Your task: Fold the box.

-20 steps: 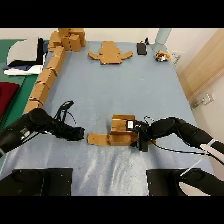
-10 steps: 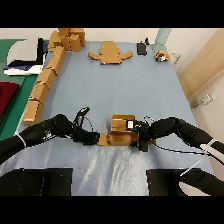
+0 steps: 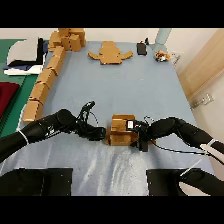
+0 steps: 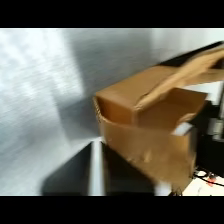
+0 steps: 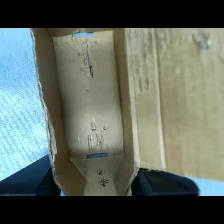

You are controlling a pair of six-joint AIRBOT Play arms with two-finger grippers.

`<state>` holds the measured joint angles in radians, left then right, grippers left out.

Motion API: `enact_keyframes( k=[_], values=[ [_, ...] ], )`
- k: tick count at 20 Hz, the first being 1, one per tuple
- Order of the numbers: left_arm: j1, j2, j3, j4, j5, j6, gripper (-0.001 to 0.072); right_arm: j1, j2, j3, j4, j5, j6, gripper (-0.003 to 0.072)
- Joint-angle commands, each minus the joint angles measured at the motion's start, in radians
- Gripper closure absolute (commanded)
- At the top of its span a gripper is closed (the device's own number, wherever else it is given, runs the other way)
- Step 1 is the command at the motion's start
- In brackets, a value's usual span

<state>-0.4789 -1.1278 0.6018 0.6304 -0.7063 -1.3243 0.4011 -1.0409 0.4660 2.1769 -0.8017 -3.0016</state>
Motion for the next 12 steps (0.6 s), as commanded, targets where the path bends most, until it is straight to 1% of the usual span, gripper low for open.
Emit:
enact_keyframes(
  k=[1, 4, 7, 8, 9, 11, 12],
  values=[
    [0.001, -0.001, 0.049, 0.0, -0.019, -0.008, 0.0326, 0.0, 0.0, 0.0, 0.0, 0.0, 0.0, 0.0188],
    [0.0, -0.001, 0.051, 0.023, -0.021, -0.038, 0.0325, 0.0, 0.0, 0.0, 0.0, 0.0, 0.0, 0.0188],
    [0.0, -0.002, 0.051, 0.01, -0.015, -0.037, 0.0321, 0.0, 0.0, 0.0, 0.0, 0.0, 0.0, 0.0188],
    [-0.001, -0.002, 0.051, -0.006, -0.015, -0.036, 0.0219, 0.0, 0.0, 0.0, 0.0, 0.0, 0.0, 0.0188],
    [-0.002, -0.005, 0.051, -0.02, -0.015, -0.028, 0.0177, 0.0, 0.0, 0.0, 0.0, 0.0, 0.0, 0.0188],
    [-0.002, -0.014, 0.052, -0.057, -0.022, 0.011, 0.0175, 0.0, 0.0, 0.0, 0.0, 0.0, 0.0, 0.0188],
    [-0.006, -0.017, 0.052, -0.084, -0.023, 0.043, 0.0155, 0.0, 0.0, 0.0, 0.0, 0.0, 0.0, 0.0188]
  ],
)
